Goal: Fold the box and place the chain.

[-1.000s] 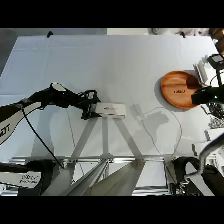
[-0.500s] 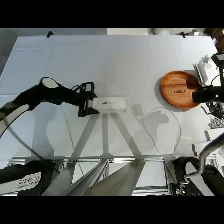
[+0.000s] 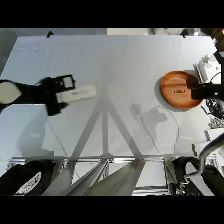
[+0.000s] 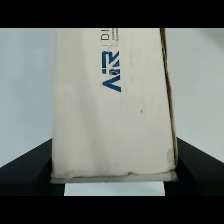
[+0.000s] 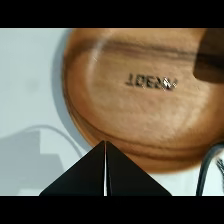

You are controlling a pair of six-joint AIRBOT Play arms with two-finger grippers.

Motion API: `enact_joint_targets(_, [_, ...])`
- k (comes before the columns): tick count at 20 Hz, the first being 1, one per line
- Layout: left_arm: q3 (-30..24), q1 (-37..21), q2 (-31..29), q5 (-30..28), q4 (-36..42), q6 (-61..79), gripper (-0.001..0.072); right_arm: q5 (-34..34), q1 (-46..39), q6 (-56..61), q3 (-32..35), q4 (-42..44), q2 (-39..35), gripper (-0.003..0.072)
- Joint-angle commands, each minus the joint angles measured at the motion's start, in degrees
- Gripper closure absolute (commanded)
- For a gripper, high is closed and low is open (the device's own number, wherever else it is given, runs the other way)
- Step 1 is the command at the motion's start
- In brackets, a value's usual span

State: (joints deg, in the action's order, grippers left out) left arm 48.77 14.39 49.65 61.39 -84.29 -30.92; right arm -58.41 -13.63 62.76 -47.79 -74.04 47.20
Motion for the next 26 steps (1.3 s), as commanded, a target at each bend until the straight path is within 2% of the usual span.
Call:
enact_joint_targets(1, [0.1,-2.9,-7.9,-2.0,-17.0,-15.1,0.0704,2.2,0.0,0.0,0.0,4.3,0.0,0.0676])
enact_joint_targets(3, [0.1,-7.7,-9.9,-4.6,-15.3,-20.5,0.0705,2.5,0.0,0.0,0.0,4.4,0.0,0.0676])
enact_joint_targets(5, [0.0,-13.6,-10.2,-7.8,-10.6,-25.6,0.0705,2.5,0.0,0.0,0.0,4.4,0.0,0.0676])
enact_joint_targets(10, [-0.7,-26.6,-6.1,-16.8,16.1,-25.9,0.0706,2.5,0.0,0.0,0.0,4.4,0.0,0.0676])
enact_joint_targets(12, [-1.2,-28.4,-2.1,-19.0,21.4,-25.9,0.0706,2.5,0.0,0.0,0.0,4.4,0.0,0.0676])
enact_joint_targets(16, [-1.4,-28.2,8.7,-18.6,21.5,-25.9,0.0706,2.5,0.0,0.0,0.0,4.4,0.0,0.0676])
enact_joint_targets(20, [-1.6,-28.2,19.5,-22.6,21.9,-25.4,0.0707,2.5,0.0,0.0,0.0,4.4,0.0,0.0676])
enact_joint_targets(23, [-1.6,-28.2,25.5,-26.5,22.6,-25.4,0.0706,2.5,0.0,0.0,0.0,4.4,-0.1,0.0676])
enact_joint_targets(26, [-1.6,-28.2,30.0,-27.3,22.3,-25.4,0.0699,2.5,0.0,0.0,0.0,4.4,-0.1,0.0676])
